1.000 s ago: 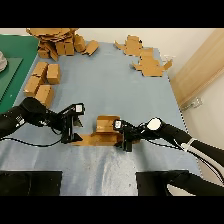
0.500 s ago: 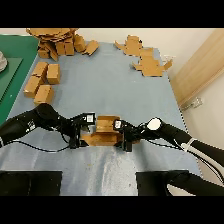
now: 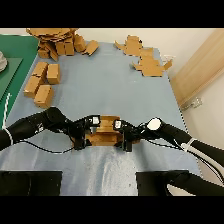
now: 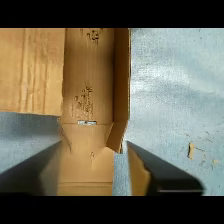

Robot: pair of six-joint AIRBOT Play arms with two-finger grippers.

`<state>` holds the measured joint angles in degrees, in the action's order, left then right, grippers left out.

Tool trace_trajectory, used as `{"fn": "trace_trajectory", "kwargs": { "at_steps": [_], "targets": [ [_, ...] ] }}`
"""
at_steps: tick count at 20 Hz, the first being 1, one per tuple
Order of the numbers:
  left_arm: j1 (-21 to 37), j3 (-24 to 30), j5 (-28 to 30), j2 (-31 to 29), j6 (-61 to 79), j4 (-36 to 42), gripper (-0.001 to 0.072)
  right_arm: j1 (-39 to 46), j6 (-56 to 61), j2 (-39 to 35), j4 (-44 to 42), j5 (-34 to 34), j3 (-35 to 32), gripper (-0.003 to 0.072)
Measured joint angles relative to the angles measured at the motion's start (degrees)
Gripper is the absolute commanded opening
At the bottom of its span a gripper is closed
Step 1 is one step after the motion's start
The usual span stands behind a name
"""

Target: Fold the box.

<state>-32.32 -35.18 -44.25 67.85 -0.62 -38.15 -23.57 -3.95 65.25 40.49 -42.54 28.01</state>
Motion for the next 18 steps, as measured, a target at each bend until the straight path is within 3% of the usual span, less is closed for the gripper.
{"fn": "trace_trajectory", "kwargs": {
  "at_steps": [4,6,18],
  "targets": [
    [-1.03,0.00,0.68,0.28,-0.63,-0.22,0.0349,0.00,-0.02,0.00,0.02,-0.02,0.00,0.0421],
    [-1.33,0.00,0.72,0.33,-0.74,-0.24,0.0167,0.00,0.00,0.00,0.02,0.00,0.00,0.0421],
    [-5.05,-0.04,6.93,0.35,-0.46,-0.39,0.0162,0.00,0.02,0.00,0.00,0.00,0.00,0.0422]
  ]
}}
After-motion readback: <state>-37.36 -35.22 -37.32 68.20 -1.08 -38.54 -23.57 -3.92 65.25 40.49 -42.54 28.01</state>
